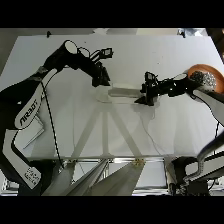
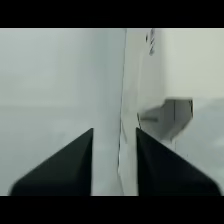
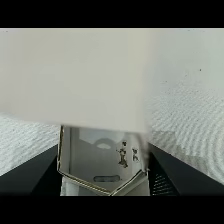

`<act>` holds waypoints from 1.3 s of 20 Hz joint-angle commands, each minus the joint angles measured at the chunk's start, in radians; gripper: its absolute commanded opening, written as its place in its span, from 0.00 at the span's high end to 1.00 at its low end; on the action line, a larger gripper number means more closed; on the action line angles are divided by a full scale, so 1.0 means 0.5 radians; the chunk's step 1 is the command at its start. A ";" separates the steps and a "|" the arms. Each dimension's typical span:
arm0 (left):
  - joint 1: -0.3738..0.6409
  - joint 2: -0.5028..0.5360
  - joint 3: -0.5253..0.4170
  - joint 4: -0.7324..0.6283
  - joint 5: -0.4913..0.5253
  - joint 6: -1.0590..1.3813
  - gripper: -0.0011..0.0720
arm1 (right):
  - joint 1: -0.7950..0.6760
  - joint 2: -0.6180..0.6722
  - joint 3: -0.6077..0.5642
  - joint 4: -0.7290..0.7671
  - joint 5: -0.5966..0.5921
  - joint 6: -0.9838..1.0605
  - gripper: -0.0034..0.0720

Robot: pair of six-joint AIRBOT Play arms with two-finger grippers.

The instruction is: Fold the box and place the chain.

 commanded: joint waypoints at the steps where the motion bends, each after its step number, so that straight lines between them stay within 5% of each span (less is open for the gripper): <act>1: 0.003 0.105 0.000 0.409 -0.208 -0.227 0.90 | 0.002 -0.001 0.001 0.002 -0.002 0.002 0.37; 4: -0.095 0.107 0.000 0.269 -0.543 -0.284 0.98 | 0.002 -0.001 0.001 0.002 -0.002 0.002 0.37; 6: -0.179 0.107 0.000 0.076 -0.521 -0.276 0.98 | 0.002 -0.001 0.001 0.002 -0.002 0.002 0.37; 13: -0.290 0.094 0.000 -0.110 0.575 -0.344 0.97 | 0.002 -0.001 0.001 0.002 -0.002 0.002 0.37; 16: -0.287 0.024 0.000 -0.088 0.819 -0.586 0.97 | 0.002 -0.001 0.001 0.001 -0.001 0.002 0.37; 22: -0.290 -0.212 0.000 -0.068 0.687 -0.831 0.97 | 0.002 -0.001 0.001 0.002 -0.002 0.002 0.37; 26: -0.276 -0.193 0.001 -0.065 0.578 -0.822 0.97 | 0.002 -0.001 0.001 0.002 -0.002 0.002 0.37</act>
